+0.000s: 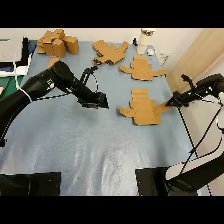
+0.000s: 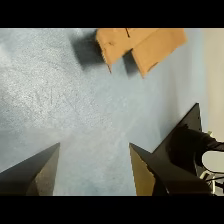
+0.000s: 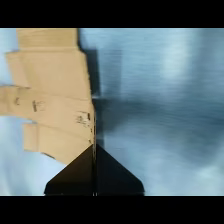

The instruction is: Fold the box.

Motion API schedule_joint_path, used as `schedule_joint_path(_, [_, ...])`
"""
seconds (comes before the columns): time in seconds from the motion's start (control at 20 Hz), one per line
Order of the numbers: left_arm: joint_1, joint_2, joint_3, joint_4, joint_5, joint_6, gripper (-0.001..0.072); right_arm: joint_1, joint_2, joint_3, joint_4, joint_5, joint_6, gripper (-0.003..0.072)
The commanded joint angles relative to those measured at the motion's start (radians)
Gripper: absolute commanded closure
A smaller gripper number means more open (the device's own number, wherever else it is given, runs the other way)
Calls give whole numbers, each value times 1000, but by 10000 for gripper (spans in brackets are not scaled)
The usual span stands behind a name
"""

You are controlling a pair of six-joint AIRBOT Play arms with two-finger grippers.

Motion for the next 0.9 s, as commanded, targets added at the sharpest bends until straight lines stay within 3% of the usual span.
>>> schedule_joint_path(0.0, [20, 0, 1, -40, -46, 66, 58, 69, 33, -74, 197, -31, 64, 683])
schedule_joint_path(0.4, [166, 0, 1, -91, -232, 148, 58, 356, 346, -594, 203, 345, 85, 679])
schedule_joint_path(0.45, [177, 0, 1, -91, -244, 154, 58, 373, 347, -613, 193, 358, 85, 622])
schedule_joint_path(0.5, [183, 0, 1, -90, -255, 156, 58, 385, 336, -618, 177, 373, 85, 496])
schedule_joint_path(0.55, [187, 0, 1, -90, -268, 157, 58, 391, 323, -618, 172, 390, 85, 465])
schedule_joint_path(0.85, [188, 0, 1, -91, -303, 158, 58, 392, 228, -524, 170, 394, 81, 461])
